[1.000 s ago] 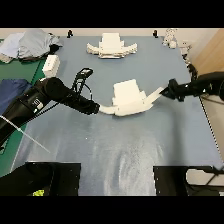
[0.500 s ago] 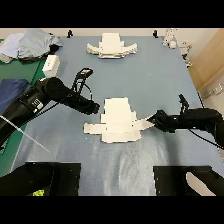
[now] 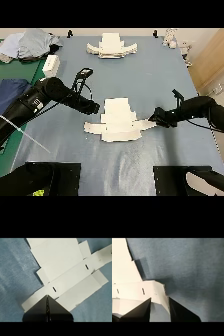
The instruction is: Fold the box.
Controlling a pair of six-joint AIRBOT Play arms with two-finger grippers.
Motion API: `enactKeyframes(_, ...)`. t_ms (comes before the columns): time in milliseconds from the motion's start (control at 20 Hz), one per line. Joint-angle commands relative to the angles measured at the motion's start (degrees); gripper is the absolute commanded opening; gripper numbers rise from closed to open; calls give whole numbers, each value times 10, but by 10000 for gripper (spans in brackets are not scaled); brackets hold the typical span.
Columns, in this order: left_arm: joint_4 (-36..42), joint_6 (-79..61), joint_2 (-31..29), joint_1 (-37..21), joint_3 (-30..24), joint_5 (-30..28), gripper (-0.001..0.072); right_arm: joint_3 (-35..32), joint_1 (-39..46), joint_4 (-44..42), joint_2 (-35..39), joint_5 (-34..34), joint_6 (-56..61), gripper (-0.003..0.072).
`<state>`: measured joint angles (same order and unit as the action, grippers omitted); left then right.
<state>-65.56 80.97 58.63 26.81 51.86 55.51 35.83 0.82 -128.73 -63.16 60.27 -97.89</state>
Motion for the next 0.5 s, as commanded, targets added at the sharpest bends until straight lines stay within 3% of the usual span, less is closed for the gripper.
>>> enactKeyframes(0,0,0,0,0,0,0,12,68,-1,-14,-96,89,-92,278)
enactKeyframes(200,0,0,0,0,0,-1,12,82,-3,-87,-162,117,-154,274)
enactKeyframes(300,0,-1,0,0,0,-1,12,82,-3,-87,-168,118,-175,53)
enactKeyframes(350,0,-1,0,0,0,-1,12,82,-3,-87,-167,118,-183,2)
enactKeyframes(450,0,-1,0,0,0,-2,12,80,-7,-91,-164,118,-189,1)
